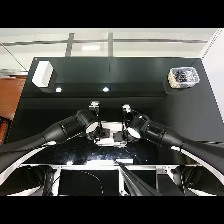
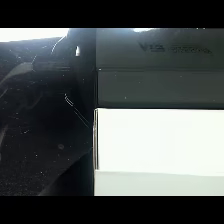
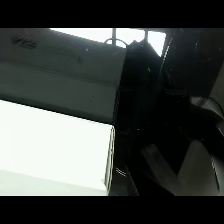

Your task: Fold the box and place the chain.

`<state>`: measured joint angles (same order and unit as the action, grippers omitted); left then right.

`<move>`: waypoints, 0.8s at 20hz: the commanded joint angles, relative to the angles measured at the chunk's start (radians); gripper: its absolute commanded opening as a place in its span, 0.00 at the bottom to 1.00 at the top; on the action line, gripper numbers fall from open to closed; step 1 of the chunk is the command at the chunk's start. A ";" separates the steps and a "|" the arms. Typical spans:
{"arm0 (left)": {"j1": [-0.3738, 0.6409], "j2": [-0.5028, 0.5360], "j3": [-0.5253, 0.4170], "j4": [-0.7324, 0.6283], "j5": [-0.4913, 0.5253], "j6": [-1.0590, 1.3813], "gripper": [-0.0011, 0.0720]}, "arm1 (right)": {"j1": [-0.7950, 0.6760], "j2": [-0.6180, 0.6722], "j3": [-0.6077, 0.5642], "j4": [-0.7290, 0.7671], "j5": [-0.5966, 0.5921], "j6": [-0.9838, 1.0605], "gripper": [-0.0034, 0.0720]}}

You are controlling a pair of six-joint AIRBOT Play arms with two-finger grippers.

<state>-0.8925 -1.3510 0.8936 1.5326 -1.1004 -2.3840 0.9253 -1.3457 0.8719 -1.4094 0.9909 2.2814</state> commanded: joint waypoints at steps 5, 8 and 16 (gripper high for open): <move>0.001 0.000 0.001 0.000 -0.001 0.001 0.05 | 0.005 -0.007 0.002 -0.001 -0.014 0.052 0.45; 0.001 0.000 0.001 0.000 -0.001 0.001 0.05 | 0.005 -0.007 0.002 0.000 -0.018 0.053 0.45; 0.000 0.000 0.001 0.000 -0.001 0.001 0.05 | 0.005 -0.007 0.002 0.000 -0.018 0.057 0.44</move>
